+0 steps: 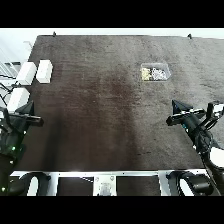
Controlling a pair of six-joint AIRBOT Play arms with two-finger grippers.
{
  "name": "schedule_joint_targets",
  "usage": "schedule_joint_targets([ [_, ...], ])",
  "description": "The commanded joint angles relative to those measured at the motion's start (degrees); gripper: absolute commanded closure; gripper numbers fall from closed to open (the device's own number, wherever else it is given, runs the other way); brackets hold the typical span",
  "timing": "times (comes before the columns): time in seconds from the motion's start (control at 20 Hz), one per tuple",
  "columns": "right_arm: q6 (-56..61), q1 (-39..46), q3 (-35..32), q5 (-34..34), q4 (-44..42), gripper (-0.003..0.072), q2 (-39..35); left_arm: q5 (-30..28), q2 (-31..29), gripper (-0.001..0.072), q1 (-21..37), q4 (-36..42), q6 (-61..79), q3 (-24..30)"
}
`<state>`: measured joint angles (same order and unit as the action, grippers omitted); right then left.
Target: Fold the box and place the chain.
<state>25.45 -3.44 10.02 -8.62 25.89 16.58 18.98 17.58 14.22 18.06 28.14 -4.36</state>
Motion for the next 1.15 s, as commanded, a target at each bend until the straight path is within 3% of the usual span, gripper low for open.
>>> schedule_joint_targets([
  [0.0, 0.09, -0.04, -2.25, 0.9, 0.04, 0.0679, -0.68, 3.06, -0.96, 0.0694, 0.0, 0.33, -1.14, 2.64],
  [1.1, 0.07, -0.04, -2.67, 0.22, 0.07, 0.0678, -0.66, 3.13, -0.96, 0.0691, 0.0, 0.35, -1.16, 2.69],
])
